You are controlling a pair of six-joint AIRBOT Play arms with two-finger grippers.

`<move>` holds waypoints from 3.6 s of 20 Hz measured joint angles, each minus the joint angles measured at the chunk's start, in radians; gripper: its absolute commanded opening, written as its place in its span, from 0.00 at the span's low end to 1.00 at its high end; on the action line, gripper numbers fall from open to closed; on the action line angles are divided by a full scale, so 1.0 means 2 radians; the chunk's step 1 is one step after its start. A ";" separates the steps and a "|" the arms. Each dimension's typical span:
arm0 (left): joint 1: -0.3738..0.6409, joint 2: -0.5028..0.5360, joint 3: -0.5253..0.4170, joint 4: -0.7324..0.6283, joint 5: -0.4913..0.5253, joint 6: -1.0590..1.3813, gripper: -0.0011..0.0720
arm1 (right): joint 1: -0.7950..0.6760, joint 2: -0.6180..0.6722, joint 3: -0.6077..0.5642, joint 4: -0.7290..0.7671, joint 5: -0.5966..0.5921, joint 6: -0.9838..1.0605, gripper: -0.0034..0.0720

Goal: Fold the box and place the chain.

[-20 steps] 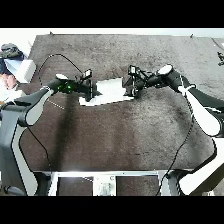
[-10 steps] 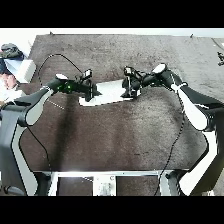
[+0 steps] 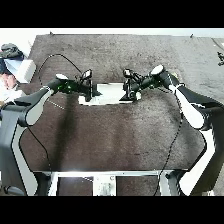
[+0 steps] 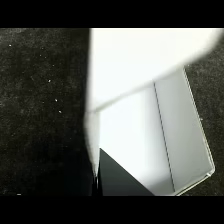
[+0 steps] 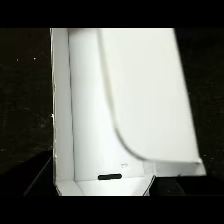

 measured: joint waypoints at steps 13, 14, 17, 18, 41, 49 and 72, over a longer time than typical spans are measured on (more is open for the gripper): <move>0.000 0.000 0.000 -0.001 0.000 -0.001 0.03 | 0.001 -0.022 0.000 0.007 -0.004 0.000 0.86; 0.000 0.000 0.000 -0.001 0.000 -0.001 0.03 | 0.002 -0.023 0.000 0.009 -0.006 -0.005 0.86; 0.000 0.000 0.000 0.000 0.000 -0.001 0.03 | 0.005 -0.024 0.000 0.014 -0.010 -0.012 0.85; 0.000 0.000 0.000 -0.001 0.000 -0.001 0.03 | 0.005 -0.025 0.000 0.014 -0.011 -0.014 0.85; 0.000 0.000 0.000 -0.001 0.000 -0.001 0.03 | 0.006 -0.029 0.000 0.001 -0.018 -0.019 0.66; 0.000 0.000 0.000 -0.001 0.000 -0.001 0.03 | 0.006 -0.029 0.000 0.001 -0.021 -0.019 0.66; 0.068 0.079 0.007 -0.003 -0.158 -0.056 0.05 | 0.006 -0.029 0.000 0.001 -0.021 -0.019 0.66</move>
